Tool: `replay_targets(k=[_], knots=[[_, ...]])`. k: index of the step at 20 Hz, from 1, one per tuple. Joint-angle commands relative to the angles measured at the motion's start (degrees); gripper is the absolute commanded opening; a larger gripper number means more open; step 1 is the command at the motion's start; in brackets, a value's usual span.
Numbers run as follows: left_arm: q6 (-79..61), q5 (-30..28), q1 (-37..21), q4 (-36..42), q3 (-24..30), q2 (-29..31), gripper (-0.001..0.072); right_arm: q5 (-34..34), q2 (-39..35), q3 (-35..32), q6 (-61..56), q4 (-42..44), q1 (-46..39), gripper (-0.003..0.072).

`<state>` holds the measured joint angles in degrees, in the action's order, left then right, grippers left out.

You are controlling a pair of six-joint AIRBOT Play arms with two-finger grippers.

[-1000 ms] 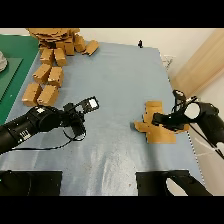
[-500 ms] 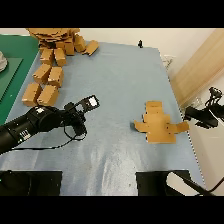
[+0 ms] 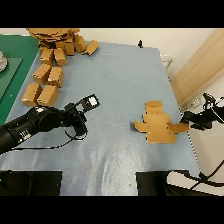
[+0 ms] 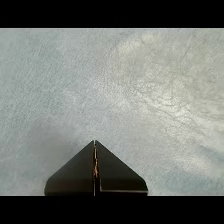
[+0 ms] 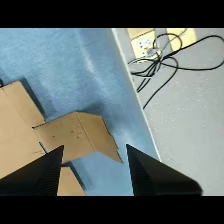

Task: Fold the box.

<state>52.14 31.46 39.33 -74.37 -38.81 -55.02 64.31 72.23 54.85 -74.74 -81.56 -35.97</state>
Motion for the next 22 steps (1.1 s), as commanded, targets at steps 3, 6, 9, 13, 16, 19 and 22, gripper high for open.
replay_targets(k=[3, 6, 9, 13, 16, 19, 22], knots=[[4.0, 0.0, -0.02, 1.16, -0.04, -0.11, 0.0012, 1.9, 6.73, 0.07, 1.9, 3.61, -0.07, 0.0572], [10.05, 0.02, -0.13, 1.16, -0.04, -0.48, 0.0012, 3.26, 6.01, 0.07, 4.11, 6.64, 0.96, 0.0382], [15.96, 0.04, -0.13, 1.16, -0.04, -0.48, 0.0012, 6.16, 5.44, 0.07, 4.96, 10.82, 1.36, 0.0381], [28.04, 0.35, -0.2, 1.18, -0.07, -0.46, 0.0011, 12.09, 5.27, 0.07, 4.98, 13.18, 1.44, 0.0242], [31.45, 3.8, -3.87, 5.64, -0.04, -0.46, 0.0012, 14.86, 3.28, 0.07, 9.33, 21.51, 2.29, 0.0005], [27.52, 7.52, -12.35, 15.82, -0.04, -0.48, 0.0012, 15.74, 0.26, -0.2, 13.49, 35.8, 6.71, 0.0004], [14.43, 15.54, -21.75, 30.18, 0.09, -1.11, 0.0012, 15.02, -3.37, -3.13, 15.06, 41.18, 17.03, 0.0004]])
